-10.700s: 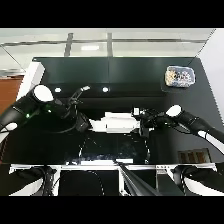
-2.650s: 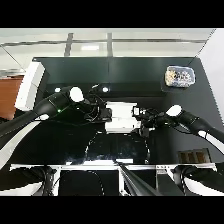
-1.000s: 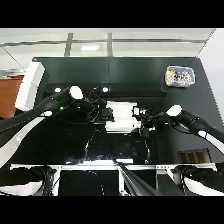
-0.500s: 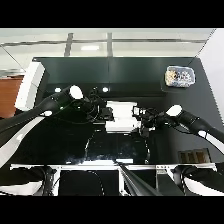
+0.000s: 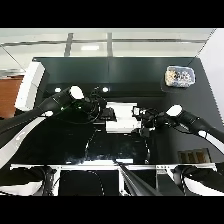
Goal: Fold the box and place the chain.
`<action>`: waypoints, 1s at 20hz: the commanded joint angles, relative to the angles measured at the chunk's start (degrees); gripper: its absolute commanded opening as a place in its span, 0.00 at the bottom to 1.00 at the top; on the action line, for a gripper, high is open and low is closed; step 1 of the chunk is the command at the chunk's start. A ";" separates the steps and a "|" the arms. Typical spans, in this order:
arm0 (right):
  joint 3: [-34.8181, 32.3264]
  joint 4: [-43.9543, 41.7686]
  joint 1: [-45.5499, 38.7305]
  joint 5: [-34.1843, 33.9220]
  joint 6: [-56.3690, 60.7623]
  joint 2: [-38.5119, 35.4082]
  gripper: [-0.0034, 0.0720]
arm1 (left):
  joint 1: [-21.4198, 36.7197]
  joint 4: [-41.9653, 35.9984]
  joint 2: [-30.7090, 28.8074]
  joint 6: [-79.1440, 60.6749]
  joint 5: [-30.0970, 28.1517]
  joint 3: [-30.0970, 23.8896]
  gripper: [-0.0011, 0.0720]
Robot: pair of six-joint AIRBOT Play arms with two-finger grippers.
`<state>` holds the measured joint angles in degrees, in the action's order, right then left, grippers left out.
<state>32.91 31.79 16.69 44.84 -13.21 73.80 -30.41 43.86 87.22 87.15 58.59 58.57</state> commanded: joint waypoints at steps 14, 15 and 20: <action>0.02 -0.13 -0.02 -0.13 0.11 0.02 0.61 | -0.44 7.26 -0.07 6.67 -1.40 3.17 0.97; 0.02 -0.13 -0.02 -0.13 0.11 0.02 0.61 | -0.44 8.59 -0.07 7.34 -0.48 3.48 0.97; 0.02 -0.13 -0.02 -0.13 0.11 0.02 0.61 | -1.11 12.37 -0.07 9.33 1.92 4.07 0.97</action>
<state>32.91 31.64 16.69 44.73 -13.13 73.82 -31.09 53.45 87.18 94.83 59.18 62.22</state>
